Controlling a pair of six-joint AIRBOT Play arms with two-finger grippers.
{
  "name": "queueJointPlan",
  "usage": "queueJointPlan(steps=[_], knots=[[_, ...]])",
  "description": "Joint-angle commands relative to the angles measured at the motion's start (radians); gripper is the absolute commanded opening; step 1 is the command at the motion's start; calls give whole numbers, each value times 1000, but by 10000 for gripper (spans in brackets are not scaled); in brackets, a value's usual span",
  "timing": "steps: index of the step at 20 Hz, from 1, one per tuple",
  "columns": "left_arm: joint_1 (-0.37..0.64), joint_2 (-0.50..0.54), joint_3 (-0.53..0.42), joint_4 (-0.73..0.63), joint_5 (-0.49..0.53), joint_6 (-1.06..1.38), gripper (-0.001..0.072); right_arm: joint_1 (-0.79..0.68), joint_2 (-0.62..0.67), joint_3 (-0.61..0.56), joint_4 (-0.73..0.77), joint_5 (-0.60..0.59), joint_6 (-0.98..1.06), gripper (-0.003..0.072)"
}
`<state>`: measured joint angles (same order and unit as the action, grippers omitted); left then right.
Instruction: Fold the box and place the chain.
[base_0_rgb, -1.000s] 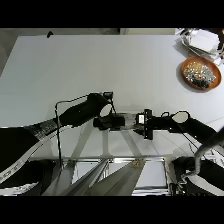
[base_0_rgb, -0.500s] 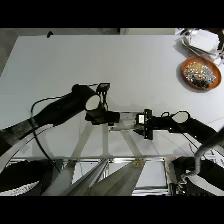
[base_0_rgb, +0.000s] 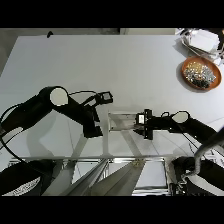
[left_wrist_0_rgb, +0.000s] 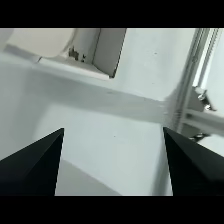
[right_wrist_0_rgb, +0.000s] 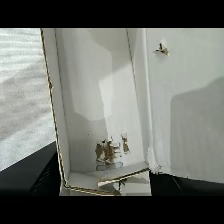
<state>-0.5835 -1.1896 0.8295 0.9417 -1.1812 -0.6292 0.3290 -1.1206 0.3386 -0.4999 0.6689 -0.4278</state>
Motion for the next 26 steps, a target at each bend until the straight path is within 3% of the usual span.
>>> queueJointPlan(steps=[1, 7, 13, 26], knots=[[49, -31, -99, -81, 177, 464, 692, 0, 0, 0, 0, 0, 0, 321], [32, -186, -100, -195, 323, 648, 704, 0, 0, 0, 0, 0, 0, 321], [31, -220, -100, -245, 373, 646, 709, 0, 0, 0, 0, 0, 0, 321], [6, -230, -100, -258, 317, 645, 710, 0, 0, 0, 0, 0, 0, 321]])
